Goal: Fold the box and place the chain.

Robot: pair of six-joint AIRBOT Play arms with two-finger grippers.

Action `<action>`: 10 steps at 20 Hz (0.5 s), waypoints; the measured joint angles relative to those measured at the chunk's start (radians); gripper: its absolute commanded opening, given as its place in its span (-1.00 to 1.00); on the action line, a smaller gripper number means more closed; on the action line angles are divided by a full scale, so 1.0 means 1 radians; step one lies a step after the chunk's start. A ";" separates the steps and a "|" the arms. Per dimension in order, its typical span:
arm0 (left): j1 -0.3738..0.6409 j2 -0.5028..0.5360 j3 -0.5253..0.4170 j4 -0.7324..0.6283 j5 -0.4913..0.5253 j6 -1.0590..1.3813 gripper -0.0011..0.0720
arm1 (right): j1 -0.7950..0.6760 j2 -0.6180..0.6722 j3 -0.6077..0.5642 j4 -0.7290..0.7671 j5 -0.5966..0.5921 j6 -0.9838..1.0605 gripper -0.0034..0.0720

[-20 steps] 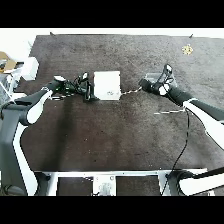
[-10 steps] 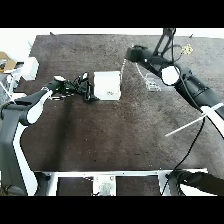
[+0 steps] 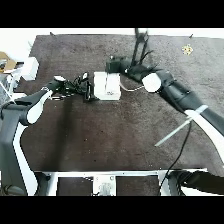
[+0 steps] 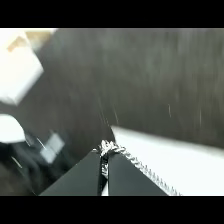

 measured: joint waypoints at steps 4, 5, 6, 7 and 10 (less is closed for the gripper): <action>0.000 0.000 0.000 0.000 0.000 0.000 0.46 | 0.004 -0.104 -0.045 -0.001 0.038 0.024 -0.16; 0.000 0.000 0.000 0.000 0.000 0.000 0.46 | 0.000 -0.109 -0.049 0.000 0.055 0.017 -0.15; 0.000 0.000 0.000 0.000 0.000 0.000 0.46 | -0.011 -0.102 -0.053 -0.004 0.088 0.005 -0.15; 0.000 0.000 0.000 0.000 0.000 0.000 0.46 | -0.030 -0.088 -0.056 -0.019 0.131 -0.001 -0.15; 0.000 0.000 0.000 0.000 0.000 0.000 0.46 | -0.130 -0.014 -0.106 -0.102 0.230 0.033 -0.16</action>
